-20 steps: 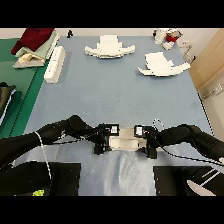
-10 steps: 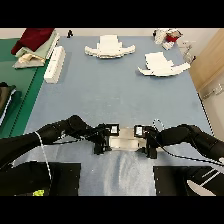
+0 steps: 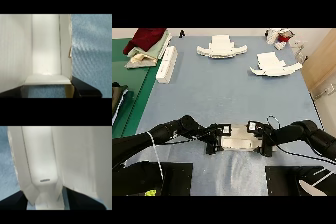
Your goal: Fold the box.
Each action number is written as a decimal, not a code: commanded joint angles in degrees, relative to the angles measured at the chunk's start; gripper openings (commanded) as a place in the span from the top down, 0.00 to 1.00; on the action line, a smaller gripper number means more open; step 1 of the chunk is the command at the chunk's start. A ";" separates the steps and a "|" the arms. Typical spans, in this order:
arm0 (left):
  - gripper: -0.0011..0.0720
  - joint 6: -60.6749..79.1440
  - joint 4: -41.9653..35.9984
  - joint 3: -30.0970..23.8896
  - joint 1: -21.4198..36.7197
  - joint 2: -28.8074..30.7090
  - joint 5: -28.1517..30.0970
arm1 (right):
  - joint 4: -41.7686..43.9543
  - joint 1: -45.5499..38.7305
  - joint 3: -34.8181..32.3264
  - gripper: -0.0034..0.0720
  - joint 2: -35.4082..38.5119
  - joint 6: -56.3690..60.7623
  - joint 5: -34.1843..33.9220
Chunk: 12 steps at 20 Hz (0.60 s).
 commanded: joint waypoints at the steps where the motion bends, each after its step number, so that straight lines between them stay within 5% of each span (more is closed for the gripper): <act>1: 0.44 0.04 0.00 0.02 0.02 0.00 0.09 | -10.64 0.02 4.57 0.01 2.95 19.61 -14.34; 4: 0.44 0.04 0.00 0.02 0.02 0.00 0.09 | -9.14 0.02 10.10 0.02 5.35 41.31 -24.57; 6: 0.44 0.04 0.00 0.02 0.02 0.00 0.09 | -0.48 0.02 11.10 0.20 6.36 54.01 -24.26; 9: 0.44 0.04 0.00 0.02 0.02 0.00 0.09 | 17.33 0.33 9.46 0.28 5.22 66.62 -10.71; 12: 0.44 0.04 0.00 0.02 0.02 0.00 0.09 | 19.04 3.80 9.55 0.30 2.25 73.29 7.10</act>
